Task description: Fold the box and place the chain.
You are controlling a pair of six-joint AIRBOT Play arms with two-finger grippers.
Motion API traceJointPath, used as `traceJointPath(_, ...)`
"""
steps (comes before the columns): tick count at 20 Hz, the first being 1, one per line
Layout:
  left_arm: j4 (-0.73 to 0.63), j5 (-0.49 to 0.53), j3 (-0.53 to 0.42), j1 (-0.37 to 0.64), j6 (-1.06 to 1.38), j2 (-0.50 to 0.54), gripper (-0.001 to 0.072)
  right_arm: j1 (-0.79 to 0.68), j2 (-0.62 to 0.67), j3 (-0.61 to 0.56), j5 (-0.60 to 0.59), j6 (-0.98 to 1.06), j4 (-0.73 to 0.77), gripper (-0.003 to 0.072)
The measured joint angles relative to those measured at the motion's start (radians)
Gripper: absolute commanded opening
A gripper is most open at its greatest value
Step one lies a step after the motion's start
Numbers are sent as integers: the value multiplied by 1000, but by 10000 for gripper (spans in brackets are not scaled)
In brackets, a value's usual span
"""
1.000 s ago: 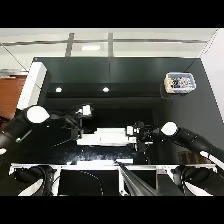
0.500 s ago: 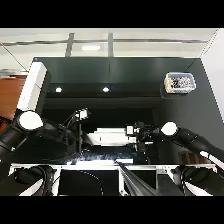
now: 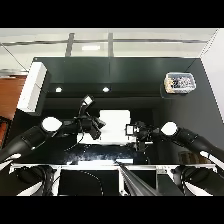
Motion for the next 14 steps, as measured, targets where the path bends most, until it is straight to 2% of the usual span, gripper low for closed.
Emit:
traceJointPath(4, -17, 23, -2, -12, 34, -78, 22, 0, 0, 0, 0, 0, 0, 431)
traceJointPath(8, 16, 2, 18, -7, 45, -98, 22, 0, 0, 0, 0, -2, 0, 431)
traceJointPath(11, 94, -16, 56, 26, 48, -57, 23, 0, 0, 0, 0, -1, 0, 431)
traceJointPath(14, 208, -83, 76, 103, 44, 34, 23, 0, 0, 0, 0, 0, 0, 431)
